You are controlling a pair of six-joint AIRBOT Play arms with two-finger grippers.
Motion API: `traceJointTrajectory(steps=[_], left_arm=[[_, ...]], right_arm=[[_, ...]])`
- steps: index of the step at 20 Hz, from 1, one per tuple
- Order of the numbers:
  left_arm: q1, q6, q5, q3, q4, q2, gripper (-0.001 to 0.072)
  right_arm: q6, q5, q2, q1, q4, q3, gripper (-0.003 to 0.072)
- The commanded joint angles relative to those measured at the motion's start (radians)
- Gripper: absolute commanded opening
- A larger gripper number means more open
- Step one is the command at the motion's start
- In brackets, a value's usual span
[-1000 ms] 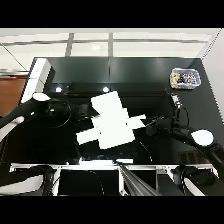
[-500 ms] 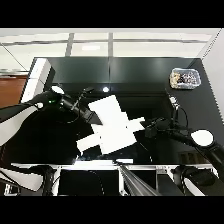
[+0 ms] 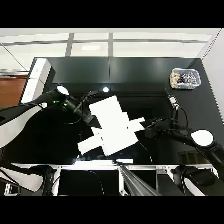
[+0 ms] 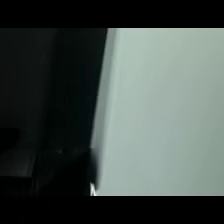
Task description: Fold the box and place the chain.
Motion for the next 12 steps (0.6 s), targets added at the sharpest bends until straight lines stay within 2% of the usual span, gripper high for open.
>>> traceJointTrajectory(steps=[1,3,5,6,10,12], left_arm=[[-0.004,0.006,0.015,0.002,0.004,-0.001,0.0059],[0.000,0.007,-0.003,0.004,0.008,-0.001,0.0026],[0.008,0.006,-0.025,0.015,0.022,0.002,0.0024],[0.010,0.006,-0.024,0.018,0.026,0.009,0.0023],[-0.011,0.006,0.051,0.013,0.050,0.119,0.0020],[-0.064,0.015,0.213,-0.021,0.116,0.220,0.0021]], right_arm=[[0.000,0.000,0.001,0.000,0.000,-0.001,0.0018],[-0.001,-0.007,0.001,0.000,-0.006,0.001,0.0040],[0.000,-0.010,0.001,-0.002,-0.072,0.016,0.0544],[-0.001,-0.004,0.002,-0.003,-0.129,0.037,0.0619],[-0.001,0.081,0.002,-0.002,-0.475,0.196,0.0619],[-0.002,0.077,0.002,-0.002,-0.603,0.264,0.0619]])
